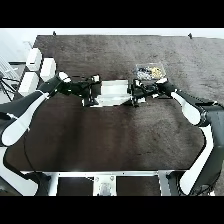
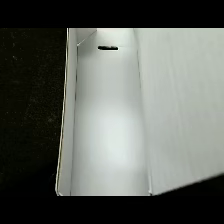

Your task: Fold the box and place the chain.

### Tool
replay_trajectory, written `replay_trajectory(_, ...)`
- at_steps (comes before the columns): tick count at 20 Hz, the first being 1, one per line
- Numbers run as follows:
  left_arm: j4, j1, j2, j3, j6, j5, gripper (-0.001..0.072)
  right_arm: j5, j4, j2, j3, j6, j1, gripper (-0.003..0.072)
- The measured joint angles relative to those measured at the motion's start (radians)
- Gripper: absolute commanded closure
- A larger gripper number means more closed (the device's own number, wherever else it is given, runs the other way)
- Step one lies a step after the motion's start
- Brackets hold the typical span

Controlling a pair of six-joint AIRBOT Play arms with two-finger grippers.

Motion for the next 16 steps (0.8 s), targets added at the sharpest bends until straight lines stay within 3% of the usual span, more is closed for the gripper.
replay_trajectory(4, 0.002, 0.002, -0.002, 0.001, -0.003, -0.011, 0.006, 0.0, 0.0, 0.0, 0.0, 0.0, 0.0, 0.0192)
replay_trajectory(5, 0.0, 0.002, -0.002, 0.001, -0.004, -0.013, 0.0125, 0.0, 0.0, 0.0, 0.0, 0.0, 0.0, 0.0192)
replay_trajectory(15, -0.023, -0.004, -0.019, 0.001, -0.011, -0.026, 0.0128, 0.0, 0.0, 0.0, 0.0, 0.0, 0.0, 0.0191)
replay_trajectory(16, -0.023, -0.004, -0.023, 0.001, -0.011, -0.026, 0.0188, 0.0, 0.0, 0.0, 0.0, 0.0, 0.0, 0.0191)
